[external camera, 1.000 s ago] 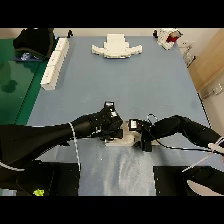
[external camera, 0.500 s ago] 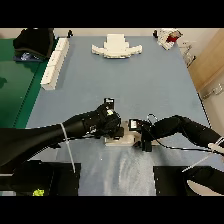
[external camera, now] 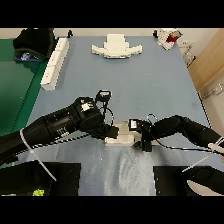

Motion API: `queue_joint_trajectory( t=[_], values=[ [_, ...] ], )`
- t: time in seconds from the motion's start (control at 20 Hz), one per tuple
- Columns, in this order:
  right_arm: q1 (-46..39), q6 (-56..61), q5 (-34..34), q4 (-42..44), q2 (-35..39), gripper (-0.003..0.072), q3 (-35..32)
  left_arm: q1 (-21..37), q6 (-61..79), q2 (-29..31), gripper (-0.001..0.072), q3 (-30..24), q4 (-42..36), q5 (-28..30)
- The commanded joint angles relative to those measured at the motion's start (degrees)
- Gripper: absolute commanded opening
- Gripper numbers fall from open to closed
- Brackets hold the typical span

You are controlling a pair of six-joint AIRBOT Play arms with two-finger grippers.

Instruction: Fold the box.

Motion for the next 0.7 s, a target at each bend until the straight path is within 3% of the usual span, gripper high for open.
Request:
queue_joint_trajectory(
  t=[0.0,0.25,0.4,0.65],
  values=[
    [0.02,0.00,0.00,0.02,0.02,0.0451,0.04,0.09,8.87,1.51,0.0012,-0.26,-0.11,-0.87],
    [0.02,0.00,0.00,0.00,0.02,0.0451,0.04,0.09,22.43,1.77,0.0012,-0.59,-3.15,0.59],
    [0.02,0.00,0.00,0.00,0.02,0.0451,0.04,4.74,32.20,5.51,0.0011,-5.40,-6.78,1.49],
    [0.02,0.00,0.00,0.00,0.02,0.0451,0.04,21.81,85.42,13.14,0.0015,-16.24,-26.53,2.60]
  ],
)
